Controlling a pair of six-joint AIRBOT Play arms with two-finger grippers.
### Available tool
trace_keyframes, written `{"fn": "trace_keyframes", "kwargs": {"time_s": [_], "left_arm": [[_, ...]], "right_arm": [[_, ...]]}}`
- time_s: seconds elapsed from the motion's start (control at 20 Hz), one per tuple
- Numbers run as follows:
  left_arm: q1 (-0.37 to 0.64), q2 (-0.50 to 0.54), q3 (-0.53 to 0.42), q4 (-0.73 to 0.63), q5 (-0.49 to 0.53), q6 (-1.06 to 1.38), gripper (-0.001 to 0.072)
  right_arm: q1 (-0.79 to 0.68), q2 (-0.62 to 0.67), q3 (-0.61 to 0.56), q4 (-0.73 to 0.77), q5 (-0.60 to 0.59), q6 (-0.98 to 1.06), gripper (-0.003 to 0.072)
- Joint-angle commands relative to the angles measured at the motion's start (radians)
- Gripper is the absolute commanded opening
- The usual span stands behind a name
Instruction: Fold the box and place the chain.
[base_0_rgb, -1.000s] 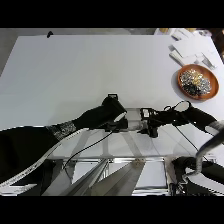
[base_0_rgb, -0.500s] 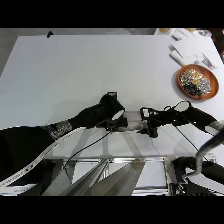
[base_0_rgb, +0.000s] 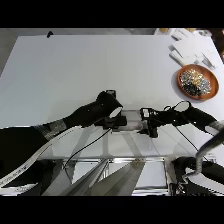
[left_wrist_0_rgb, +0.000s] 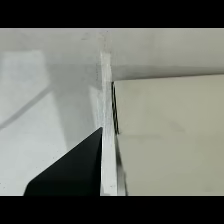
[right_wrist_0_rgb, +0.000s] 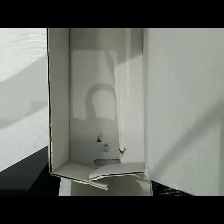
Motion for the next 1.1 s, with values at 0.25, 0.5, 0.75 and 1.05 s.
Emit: {"fn": "trace_keyframes", "kwargs": {"time_s": [0.25,0.5,0.75,1.05], "left_arm": [[0.087,0.196,0.000,-0.054,-0.071,0.381,0.0162],[0.164,0.319,-0.062,-0.055,-0.163,0.736,0.0516],[0.281,0.439,-0.416,-0.306,0.140,1.659,0.0695],[0.360,0.335,-0.569,-0.569,0.506,2.306,0.0695]], "right_arm": [[0.000,0.000,0.001,0.000,-0.001,-0.001,0.0400],[0.000,0.000,0.001,0.000,-0.001,-0.001,0.0400],[0.000,0.000,0.001,0.000,-0.001,0.000,0.0400],[0.000,0.000,0.001,0.000,-0.001,-0.001,0.0400]]}}
